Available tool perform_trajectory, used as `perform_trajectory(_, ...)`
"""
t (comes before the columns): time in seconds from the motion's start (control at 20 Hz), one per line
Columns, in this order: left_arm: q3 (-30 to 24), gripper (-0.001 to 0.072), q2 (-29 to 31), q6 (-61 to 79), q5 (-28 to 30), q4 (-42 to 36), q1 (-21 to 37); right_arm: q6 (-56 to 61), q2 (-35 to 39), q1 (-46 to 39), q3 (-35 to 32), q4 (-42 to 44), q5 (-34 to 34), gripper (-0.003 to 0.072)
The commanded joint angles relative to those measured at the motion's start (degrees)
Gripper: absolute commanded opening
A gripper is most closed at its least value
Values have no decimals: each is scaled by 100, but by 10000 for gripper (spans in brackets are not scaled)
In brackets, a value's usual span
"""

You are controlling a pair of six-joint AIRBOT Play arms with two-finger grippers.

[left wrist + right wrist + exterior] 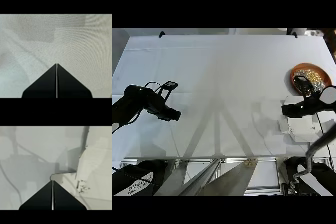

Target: Fold the box and place the chain.

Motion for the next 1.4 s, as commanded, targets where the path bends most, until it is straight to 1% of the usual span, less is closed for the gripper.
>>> perform_trajectory(0.0, -2, 16, 4, 0, 2, 0, 4, 127, -13, -420, 610, -643, 667, 8)
perform_trajectory(0.05, -2, 16, 4, 0, 2, 0, 4, 122, -13, -667, 796, -960, 789, 8)
perform_trajectory(0.15, -2, 16, 4, 0, 2, 0, 4, -70, -13, -1237, 1001, -2105, 957, 25)
perform_trajectory(0.2, -2, 16, 4, 0, 2, 0, 4, -341, -15, -1480, 1003, -2634, 1025, 217)
perform_trajectory(0.25, -2, 16, 4, 2, 2, 0, 4, -393, -35, -1755, 1003, -3034, 1003, 476)
perform_trajectory(0.3, -2, 16, 4, 2, 2, 0, 4, -400, -76, -2006, 1003, -3084, 848, 505)
perform_trajectory(0.4, -2, 16, 4, 0, 2, 0, 4, -616, -363, -2420, 1003, -3084, 684, 505)
perform_trajectory(0.5, -2, 16, 4, 0, 2, 0, 4, -907, -960, -2739, 1003, -3126, 748, 600)
perform_trajectory(0.55, -2, 16, 4, 0, 0, 0, 4, -1012, -1276, -2830, 1003, -3195, 761, 602)
perform_trajectory(0.65, -2, 16, 4, 2, 2, 0, 4, -1235, -1703, -2846, 1003, -3477, 664, 602)
perform_trajectory(0.7, -2, 16, 4, 0, 2, 0, 4, -1368, -1823, -2846, 1003, -3486, 514, 602)
perform_trajectory(0.8, -2, 16, 4, 2, 2, 0, 4, -1397, -1943, -2848, 1003, -3488, 175, 599)
perform_trajectory(0.9, -2, 16, 4, 0, 2, 0, 4, -1425, -2039, -2848, 1003, -3598, -81, 577)
perform_trajectory(0.95, -2, 16, 4, 2, 2, 0, 4, -1576, -2131, -2846, 1001, -3574, -26, 573)
perform_trajectory(1.0, -2, 16, 4, 0, 2, 0, 4, -1696, -2260, -2841, 1003, -3556, 79, 552)
perform_trajectory(1.15, -2, 16, 4, 0, 2, 0, 4, -1606, -2680, -2841, 1001, -3576, 251, 496)
perform_trajectory(1.2, -2, 16, 4, 0, 2, 0, 4, -1504, -2765, -2841, 1001, -3567, 251, 389)
perform_trajectory(1.25, -2, 16, 4, 0, 2, 0, 4, -1447, -2815, -2841, 1001, -3541, 293, 208)
perform_trajectory(1.3, -2, 16, 4, 2, 2, 0, 4, -1443, -2839, -2841, 1001, -3521, 380, 9)
perform_trajectory(1.35, -2, 16, 4, 0, 2, 0, 4, -1447, -2844, -2841, 1001, -3497, 498, 10)
